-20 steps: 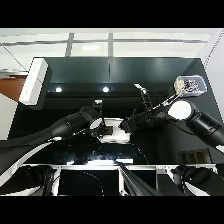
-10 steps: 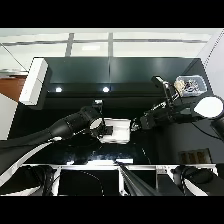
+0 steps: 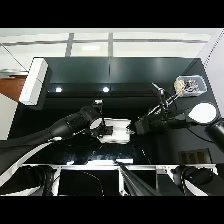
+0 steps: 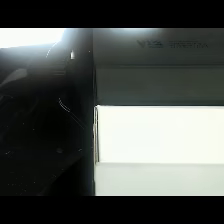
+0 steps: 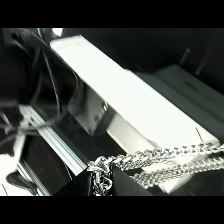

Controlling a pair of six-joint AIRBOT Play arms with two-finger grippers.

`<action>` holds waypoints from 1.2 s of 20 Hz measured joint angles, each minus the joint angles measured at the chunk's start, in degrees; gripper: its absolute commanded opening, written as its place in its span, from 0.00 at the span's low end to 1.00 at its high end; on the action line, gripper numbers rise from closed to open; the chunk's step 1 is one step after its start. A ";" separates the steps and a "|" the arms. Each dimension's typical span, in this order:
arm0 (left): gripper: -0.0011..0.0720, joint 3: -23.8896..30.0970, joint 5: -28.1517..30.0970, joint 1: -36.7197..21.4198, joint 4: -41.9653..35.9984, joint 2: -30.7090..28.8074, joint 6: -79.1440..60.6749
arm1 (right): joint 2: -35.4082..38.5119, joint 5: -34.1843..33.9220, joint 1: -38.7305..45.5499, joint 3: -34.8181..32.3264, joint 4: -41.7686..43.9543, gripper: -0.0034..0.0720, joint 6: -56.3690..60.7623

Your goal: Fold the box and place the chain.

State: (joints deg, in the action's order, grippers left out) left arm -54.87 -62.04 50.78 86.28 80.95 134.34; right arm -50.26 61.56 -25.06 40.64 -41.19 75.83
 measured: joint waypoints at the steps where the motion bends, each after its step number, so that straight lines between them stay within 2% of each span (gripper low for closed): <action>1: 0.06 0.00 -0.02 0.00 0.00 0.00 -0.02 | -0.57 -1.07 -0.63 -0.11 0.59 0.10 0.20; 3: 0.06 0.00 0.00 0.00 0.00 0.00 0.00 | -2.12 -2.49 -1.70 -0.24 1.46 0.10 0.42; 4: 0.06 0.00 0.00 0.00 0.00 0.00 -0.02 | -2.93 -3.10 -2.05 -0.31 1.77 0.19 0.44; 5: 0.06 0.00 -0.02 0.00 0.02 0.00 -0.02 | -3.54 -3.37 -2.32 -0.35 1.97 0.56 0.52; 6: 0.06 0.00 0.00 0.00 0.00 0.00 0.00 | -4.04 -3.80 -2.45 -0.35 2.08 0.78 0.63; 9: 0.06 0.00 -0.02 0.00 0.00 -0.02 0.00 | -4.70 -2.82 -1.77 -0.35 2.36 0.77 0.63; 13: 0.06 0.00 -0.02 0.00 0.00 -0.02 -0.02 | -2.67 1.46 6.27 -0.04 -0.48 0.77 0.42; 17: 0.06 0.00 -0.02 0.00 0.00 -0.02 -0.02 | -0.52 3.04 17.03 -0.57 -13.20 0.78 2.36; 18: 0.06 0.00 -0.02 0.00 0.00 -0.02 -0.02 | -0.33 1.66 19.23 -1.20 -18.12 0.78 4.50; 19: 0.06 0.00 -0.02 0.00 0.00 -0.02 0.00 | -0.26 -0.22 21.05 -1.86 -22.53 0.99 6.95; 21: 0.06 0.00 -0.02 0.00 0.00 0.00 -0.02 | -0.96 -5.22 24.28 -2.93 -30.84 0.99 12.28; 24: 0.06 0.00 -0.02 0.00 0.02 0.00 0.00 | -4.02 -14.29 28.68 -3.65 -37.77 0.99 20.65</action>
State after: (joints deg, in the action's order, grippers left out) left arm -54.87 -62.06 50.78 86.30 80.95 134.34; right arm -54.28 47.27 3.62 36.99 -78.96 96.49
